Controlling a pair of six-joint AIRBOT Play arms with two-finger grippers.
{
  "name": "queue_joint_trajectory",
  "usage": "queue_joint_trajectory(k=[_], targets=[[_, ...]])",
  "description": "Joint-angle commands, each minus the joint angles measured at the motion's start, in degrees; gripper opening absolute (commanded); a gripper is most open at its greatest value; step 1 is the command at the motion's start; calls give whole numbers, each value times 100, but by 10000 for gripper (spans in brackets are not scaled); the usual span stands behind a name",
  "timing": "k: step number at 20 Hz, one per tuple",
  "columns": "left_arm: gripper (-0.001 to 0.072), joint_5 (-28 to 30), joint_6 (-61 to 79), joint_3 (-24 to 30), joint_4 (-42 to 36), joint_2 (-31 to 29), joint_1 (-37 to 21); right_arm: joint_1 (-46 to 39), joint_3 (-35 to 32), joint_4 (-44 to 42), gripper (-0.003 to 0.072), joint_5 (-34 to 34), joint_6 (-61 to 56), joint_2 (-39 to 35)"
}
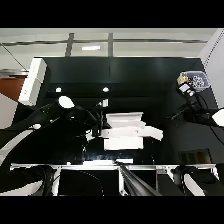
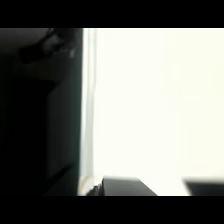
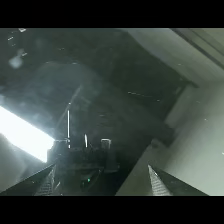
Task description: Fold the box and place the chain.
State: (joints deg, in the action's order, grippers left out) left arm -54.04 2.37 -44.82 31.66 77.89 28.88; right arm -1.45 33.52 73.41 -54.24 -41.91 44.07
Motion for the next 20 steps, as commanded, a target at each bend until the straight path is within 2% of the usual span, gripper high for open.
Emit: queue_joint_trajectory(k=[1,3,6,11,16,18,20], targets=[[27,614,621,-4,573,101,57,-22,-240,-1008,698,-20,1598,7],[28,702,621,-4,509,289,0,-22,-413,-1591,698,-26,2240,7],[28,684,619,2,522,400,0,-20,-581,-2052,698,-136,2485,7],[28,516,616,26,791,402,0,-9,-901,-2199,698,-232,2557,7],[28,-107,492,26,1073,387,0,549,-1047,-2221,698,-142,2828,9],[29,-103,-107,26,1475,387,0,748,-1047,-2221,698,-57,2828,9],[28,50,-398,26,1563,387,0,911,-1047,-2221,698,-63,2830,11]])
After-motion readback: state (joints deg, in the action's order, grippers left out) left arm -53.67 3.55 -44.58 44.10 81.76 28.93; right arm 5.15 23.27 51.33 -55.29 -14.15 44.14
